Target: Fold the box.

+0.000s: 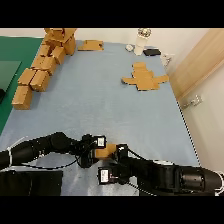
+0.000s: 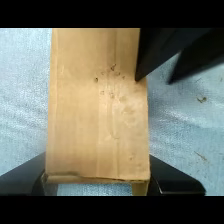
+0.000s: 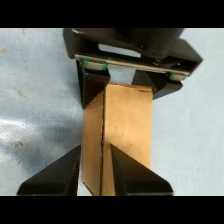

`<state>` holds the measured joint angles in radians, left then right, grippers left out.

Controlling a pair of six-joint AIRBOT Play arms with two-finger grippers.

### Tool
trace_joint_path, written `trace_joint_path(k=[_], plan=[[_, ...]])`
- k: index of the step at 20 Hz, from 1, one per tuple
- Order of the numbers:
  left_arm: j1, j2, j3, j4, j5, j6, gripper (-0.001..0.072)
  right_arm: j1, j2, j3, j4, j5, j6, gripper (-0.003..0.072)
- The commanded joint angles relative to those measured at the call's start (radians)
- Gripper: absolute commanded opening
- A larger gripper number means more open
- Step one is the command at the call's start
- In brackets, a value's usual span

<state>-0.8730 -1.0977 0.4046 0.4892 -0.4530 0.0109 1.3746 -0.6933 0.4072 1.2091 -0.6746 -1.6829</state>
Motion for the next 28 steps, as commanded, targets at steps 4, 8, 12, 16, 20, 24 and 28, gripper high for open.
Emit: trace_joint_path(k=[4, 8, 12, 16, 20, 24, 28], plan=[[0.000, 0.000, 0.000, 0.000, 0.000, 0.000, 0.0479, -0.001, 0.119, 0.093, 0.098, -0.130, 0.249, 0.0272], [0.000, 0.000, 0.000, 0.000, 0.000, 0.000, 0.0479, -0.010, 0.236, 0.021, 0.182, -0.095, 1.109, -0.0001], [0.000, 0.000, 0.000, 0.000, 0.000, 0.000, 0.0479, -0.011, 0.275, -0.178, 0.228, 0.237, 1.540, 0.0000], [0.000, 0.000, 0.000, 0.000, 0.000, 0.000, 0.0479, -0.080, 0.219, -0.260, 0.051, 0.504, 1.896, 0.0000], [0.000, 0.000, 0.000, 0.000, 0.000, 0.000, 0.0479, -0.145, 0.145, -0.259, 0.043, 0.609, 1.911, 0.0000], [0.000, 0.000, 0.000, 0.000, 0.000, 0.000, 0.0479, -0.154, 0.114, -0.259, 0.043, 0.613, 1.911, 0.0000], [0.000, 0.000, 0.000, 0.000, 0.000, 0.000, 0.0479, -0.166, 0.095, -0.259, 0.043, 0.607, 1.911, 0.0000]])
